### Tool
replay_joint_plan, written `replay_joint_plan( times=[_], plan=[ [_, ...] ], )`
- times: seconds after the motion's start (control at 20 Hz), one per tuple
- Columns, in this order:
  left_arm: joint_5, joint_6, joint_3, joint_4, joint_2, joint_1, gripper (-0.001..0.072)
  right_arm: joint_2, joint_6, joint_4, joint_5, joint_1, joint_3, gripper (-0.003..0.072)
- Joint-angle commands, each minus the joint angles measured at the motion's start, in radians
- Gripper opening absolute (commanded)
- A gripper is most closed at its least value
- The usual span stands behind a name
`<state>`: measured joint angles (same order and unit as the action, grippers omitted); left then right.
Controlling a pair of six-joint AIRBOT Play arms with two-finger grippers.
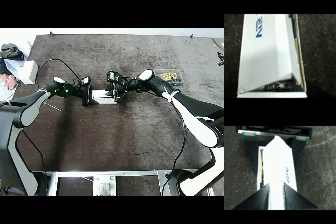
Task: Fold the box and place the chain.
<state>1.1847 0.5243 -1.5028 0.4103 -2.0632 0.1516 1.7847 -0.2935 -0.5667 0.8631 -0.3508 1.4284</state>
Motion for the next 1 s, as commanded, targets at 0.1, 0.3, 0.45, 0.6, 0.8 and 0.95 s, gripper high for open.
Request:
replay_joint_plan(
  times=[0.1, 0.3, 0.45, 0.6, 0.8, 0.95],
  plan=[
    [0.002, 0.000, 0.000, 0.001, 0.000, 0.000, 0.0417, 0.013, 0.007, -0.043, 0.024, -0.001, -0.001, 0.0202],
    [0.002, 0.000, 0.000, 0.001, 0.000, 0.000, 0.0418, 0.015, 0.033, -0.060, 0.082, -0.001, -0.001, 0.0202],
    [0.002, 0.000, 0.000, 0.001, 0.000, 0.000, 0.0417, 0.024, 0.060, -0.100, 0.088, -0.001, -0.001, 0.0202],
    [0.002, 0.000, 0.000, 0.001, 0.000, 0.000, 0.0417, 0.013, 0.062, -0.066, 0.088, 0.003, 0.001, 0.0204],
    [0.002, 0.000, 0.000, 0.001, 0.000, 0.000, 0.0418, -0.026, 0.062, 0.059, 0.103, 0.011, 0.001, 0.0204],
    [0.002, 0.000, 0.000, 0.001, 0.000, 0.000, 0.0418, -0.024, 0.063, 0.077, 0.111, 0.011, 0.001, 0.0203]
  ],
)
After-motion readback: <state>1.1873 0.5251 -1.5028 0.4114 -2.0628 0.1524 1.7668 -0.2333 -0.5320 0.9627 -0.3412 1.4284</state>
